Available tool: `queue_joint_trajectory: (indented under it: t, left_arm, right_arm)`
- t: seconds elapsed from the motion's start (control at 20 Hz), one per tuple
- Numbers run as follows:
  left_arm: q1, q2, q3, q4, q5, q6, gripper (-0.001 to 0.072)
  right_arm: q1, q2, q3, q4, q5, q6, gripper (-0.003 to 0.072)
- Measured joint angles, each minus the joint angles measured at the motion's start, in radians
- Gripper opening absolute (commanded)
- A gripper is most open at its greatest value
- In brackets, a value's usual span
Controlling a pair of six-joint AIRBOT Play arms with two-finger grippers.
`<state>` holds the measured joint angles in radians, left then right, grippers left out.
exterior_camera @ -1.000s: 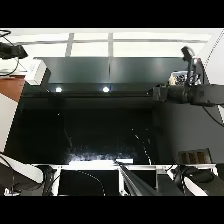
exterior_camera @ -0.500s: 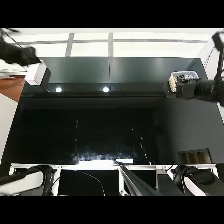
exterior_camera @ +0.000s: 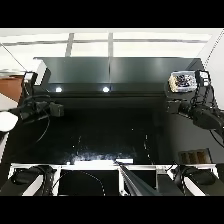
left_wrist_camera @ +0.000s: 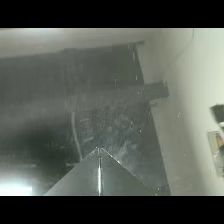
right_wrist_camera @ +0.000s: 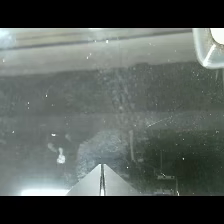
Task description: Fold the box and place the chain.
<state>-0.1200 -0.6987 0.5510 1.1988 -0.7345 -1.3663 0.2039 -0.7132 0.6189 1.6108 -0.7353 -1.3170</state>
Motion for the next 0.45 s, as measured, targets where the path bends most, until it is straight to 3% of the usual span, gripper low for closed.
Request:
queue_joint_trajectory:
  t: [0.45]
  left_arm:
    - [0.0, 0.054, -0.071, -0.002, 0.013, -0.003, 0.0031]
  right_arm:
    - [0.0, 0.002, -0.025, 0.0, 0.043, 0.014, 0.0023]
